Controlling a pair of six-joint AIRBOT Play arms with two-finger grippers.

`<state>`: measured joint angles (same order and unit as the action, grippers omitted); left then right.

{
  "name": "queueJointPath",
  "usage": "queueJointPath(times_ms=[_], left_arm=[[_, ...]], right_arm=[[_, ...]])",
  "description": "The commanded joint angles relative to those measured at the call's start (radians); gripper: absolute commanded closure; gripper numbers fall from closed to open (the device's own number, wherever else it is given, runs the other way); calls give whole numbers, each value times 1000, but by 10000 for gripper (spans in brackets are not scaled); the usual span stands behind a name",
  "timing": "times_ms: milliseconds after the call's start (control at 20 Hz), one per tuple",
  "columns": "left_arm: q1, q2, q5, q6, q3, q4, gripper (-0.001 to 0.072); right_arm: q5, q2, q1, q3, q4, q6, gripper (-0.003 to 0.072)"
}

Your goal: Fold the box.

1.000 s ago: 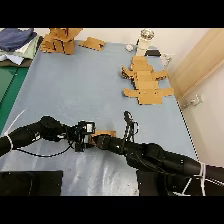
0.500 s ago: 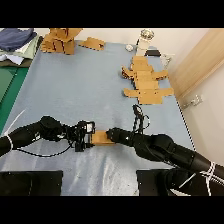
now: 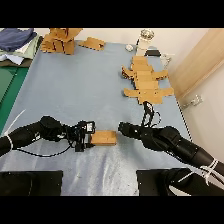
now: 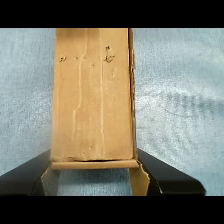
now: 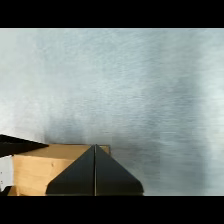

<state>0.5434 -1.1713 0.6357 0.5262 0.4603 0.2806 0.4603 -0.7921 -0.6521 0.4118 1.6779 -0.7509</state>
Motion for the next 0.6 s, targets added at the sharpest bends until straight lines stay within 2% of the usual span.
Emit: queueJointPath(times_ms=[0,150,250,350,450,500,550], left_arm=[[-1,0,0,-29,4,-39,232],[-3,3,-9,-150,25,-53,232],[-3,10,-70,-266,44,-48,231],[-3,27,-224,-383,64,-47,231],[-10,47,-463,-515,88,-40,231],[-29,48,-551,-544,106,-40,231],[-60,45,-592,-543,123,-40,231]], right_arm=[[24,0,24,1,-20,2,683],[40,0,27,1,-116,79,683],[51,0,30,1,-214,185,682],[53,0,30,1,-261,232,682],[59,0,30,1,-266,232,682],[65,0,30,1,-270,232,682],[71,0,30,1,-277,232,682]])
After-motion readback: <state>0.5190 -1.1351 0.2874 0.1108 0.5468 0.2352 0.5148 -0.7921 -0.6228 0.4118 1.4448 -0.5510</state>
